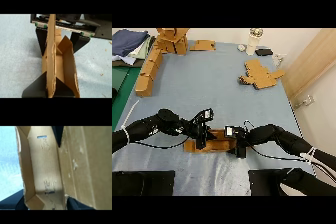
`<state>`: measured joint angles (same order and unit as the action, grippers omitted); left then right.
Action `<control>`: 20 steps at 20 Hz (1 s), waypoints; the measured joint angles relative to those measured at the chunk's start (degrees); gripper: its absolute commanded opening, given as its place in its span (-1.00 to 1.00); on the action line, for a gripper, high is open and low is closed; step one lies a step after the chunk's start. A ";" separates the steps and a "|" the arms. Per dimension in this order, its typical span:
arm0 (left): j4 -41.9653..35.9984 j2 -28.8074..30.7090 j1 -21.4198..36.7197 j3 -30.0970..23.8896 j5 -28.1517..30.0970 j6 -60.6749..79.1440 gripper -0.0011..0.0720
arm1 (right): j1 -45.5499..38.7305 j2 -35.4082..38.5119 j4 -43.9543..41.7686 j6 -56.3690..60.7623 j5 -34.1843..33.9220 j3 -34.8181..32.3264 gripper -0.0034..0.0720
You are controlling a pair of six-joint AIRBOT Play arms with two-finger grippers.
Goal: Fold the box.
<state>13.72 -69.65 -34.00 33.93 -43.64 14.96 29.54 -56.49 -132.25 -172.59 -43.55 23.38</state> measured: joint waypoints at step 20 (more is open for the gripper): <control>-0.02 0.00 0.00 0.00 0.04 0.00 -0.93 | 0.17 -1.33 0.85 0.00 -0.04 0.02 0.32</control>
<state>13.69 -69.65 -34.00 33.93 -43.59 14.96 29.71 -57.82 -131.39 -172.59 -43.59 23.40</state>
